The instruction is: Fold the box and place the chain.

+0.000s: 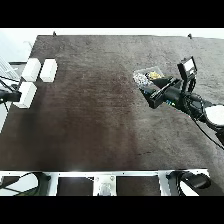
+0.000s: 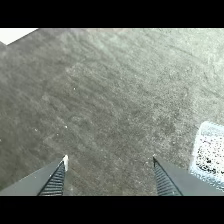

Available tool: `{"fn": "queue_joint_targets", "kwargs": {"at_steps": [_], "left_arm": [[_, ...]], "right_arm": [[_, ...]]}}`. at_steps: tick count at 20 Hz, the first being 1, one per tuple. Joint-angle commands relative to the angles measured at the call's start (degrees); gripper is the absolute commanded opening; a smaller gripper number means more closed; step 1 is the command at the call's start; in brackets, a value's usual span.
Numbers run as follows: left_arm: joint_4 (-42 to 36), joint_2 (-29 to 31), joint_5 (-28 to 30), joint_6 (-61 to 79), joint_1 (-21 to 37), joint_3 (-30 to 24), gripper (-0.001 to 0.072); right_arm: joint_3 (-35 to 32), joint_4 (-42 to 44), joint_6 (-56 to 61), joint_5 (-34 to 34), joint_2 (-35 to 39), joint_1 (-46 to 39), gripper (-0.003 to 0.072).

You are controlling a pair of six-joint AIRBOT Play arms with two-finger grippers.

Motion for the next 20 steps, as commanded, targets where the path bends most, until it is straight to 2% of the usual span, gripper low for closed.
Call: {"fn": "queue_joint_targets", "kwargs": {"at_steps": [1,2,3,7,10,14,18,20], "left_arm": [[0.0,7.6,-15.5,-6.4,0.0,3.4,0.0369],[-2.5,9.9,-18.4,-7.1,0.0,4.0,0.0065],[-7.2,12.6,-20.0,-5.2,0.0,4.0,0.0021],[-22.4,25.7,-15.6,9.5,-3.0,1.6,0.0016],[-27.5,34.9,-11.4,13.7,-8.7,-5.6,0.0017],[-29.8,46.9,-0.7,15.4,-19.5,-19.9,0.0017],[-33.2,58.6,3.1,14.8,-26.3,-37.1,0.0017],[-33.8,61.8,3.8,14.8,-27.3,-43.1,0.0018]], "right_arm": [[0.0,0.0,3.5,0.1,2.1,0.0,0.0171],[0.0,0.0,3.5,-0.1,3.4,0.0,0.0011],[0.0,0.0,3.5,-0.6,5.2,0.0,0.0011],[-0.2,-1.4,6.0,-2.3,11.7,0.0,0.0007],[-3.0,-4.6,9.9,-7.7,15.2,0.0,0.0006],[-9.1,-5.6,10.8,-11.6,19.6,0.0,0.0005],[-17.7,-6.9,10.8,-12.5,26.6,0.0,0.0006],[-22.8,-6.9,10.8,-13.8,30.5,-0.1,0.0007]]}}
